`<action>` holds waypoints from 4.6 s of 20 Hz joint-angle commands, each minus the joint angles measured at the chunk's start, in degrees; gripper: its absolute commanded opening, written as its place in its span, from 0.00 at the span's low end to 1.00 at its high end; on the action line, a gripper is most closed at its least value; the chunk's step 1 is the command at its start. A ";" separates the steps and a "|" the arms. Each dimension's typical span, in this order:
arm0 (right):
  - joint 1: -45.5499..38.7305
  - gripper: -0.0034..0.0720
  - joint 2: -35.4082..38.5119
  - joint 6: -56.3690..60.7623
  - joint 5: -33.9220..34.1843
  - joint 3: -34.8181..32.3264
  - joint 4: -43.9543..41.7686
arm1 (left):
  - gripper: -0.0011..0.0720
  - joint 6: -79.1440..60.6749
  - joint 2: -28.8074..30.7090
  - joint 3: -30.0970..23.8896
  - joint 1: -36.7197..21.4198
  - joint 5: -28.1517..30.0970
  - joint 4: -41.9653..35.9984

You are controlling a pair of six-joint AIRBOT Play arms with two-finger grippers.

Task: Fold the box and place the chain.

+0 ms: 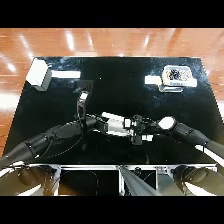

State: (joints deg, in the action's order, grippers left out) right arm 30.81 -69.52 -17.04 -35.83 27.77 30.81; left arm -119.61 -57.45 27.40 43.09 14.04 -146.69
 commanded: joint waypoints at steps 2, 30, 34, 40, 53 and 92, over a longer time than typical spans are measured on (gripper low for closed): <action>0.02 0.80 -0.04 0.13 0.20 0.02 -0.13 | 0.04 3.82 6.91 -1.03 -6.10 17.14 12.24; 1.70 0.80 -0.31 0.94 0.17 0.00 2.91 | 0.04 16.13 -11.32 2.36 -26.69 33.51 15.23; 1.70 0.80 -0.31 0.94 0.20 0.00 2.91 | 0.04 13.62 -12.57 3.72 -26.73 35.63 14.78; 1.70 0.80 -0.33 0.96 0.24 0.00 2.89 | 0.04 11.30 -12.57 9.20 -26.73 47.10 13.42; 1.70 0.80 -0.33 0.96 0.28 0.00 2.89 | 0.86 9.99 -12.57 11.15 -26.73 51.80 12.66; 1.70 0.80 -0.33 1.01 0.33 0.00 2.89 | 0.84 28.98 -7.67 11.02 0.85 24.59 37.07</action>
State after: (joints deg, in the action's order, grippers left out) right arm 32.45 -69.82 -16.05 -35.48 27.79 33.71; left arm -98.52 -65.19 38.46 40.56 40.91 -118.17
